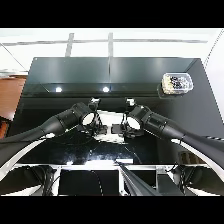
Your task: Fold the box and place the chain.
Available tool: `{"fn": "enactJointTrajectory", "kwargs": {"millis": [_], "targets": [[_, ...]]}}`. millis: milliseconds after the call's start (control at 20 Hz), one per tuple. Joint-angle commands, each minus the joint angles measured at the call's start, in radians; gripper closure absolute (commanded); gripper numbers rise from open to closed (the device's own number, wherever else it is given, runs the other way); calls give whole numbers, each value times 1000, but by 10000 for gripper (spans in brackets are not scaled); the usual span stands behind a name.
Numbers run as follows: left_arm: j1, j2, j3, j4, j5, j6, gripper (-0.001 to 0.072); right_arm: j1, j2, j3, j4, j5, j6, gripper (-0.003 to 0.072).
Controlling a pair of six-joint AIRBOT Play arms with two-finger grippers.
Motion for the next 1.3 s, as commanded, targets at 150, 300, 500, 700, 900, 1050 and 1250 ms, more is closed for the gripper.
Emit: {"fn": "enactJointTrajectory", "kwargs": {"millis": [150, 300, 500, 700, 900, 1050, 1250], "targets": [[0, -1, 0, 1, -1, 0, 682, 15, -55, 32, -18, 32, 27, 485], [0, -1, 0, 0, -1, 0, 682, 24, -76, 34, -18, 32, 43, 486], [0, -1, 0, 0, -1, 0, 682, 24, -77, 34, -27, 12, 66, 505], [0, -1, 0, 0, -1, 0, 682, 24, -78, 34, -33, -7, 74, 548], [0, -1, 0, 0, -1, 0, 682, 24, -79, 34, -45, -6, 76, 549], [0, -1, 0, 0, -1, 0, 682, 24, -86, 34, -44, -5, 80, 548], [0, -1, 0, 0, -1, 0, 681, 24, -93, 34, -45, -6, 80, 548]]}}
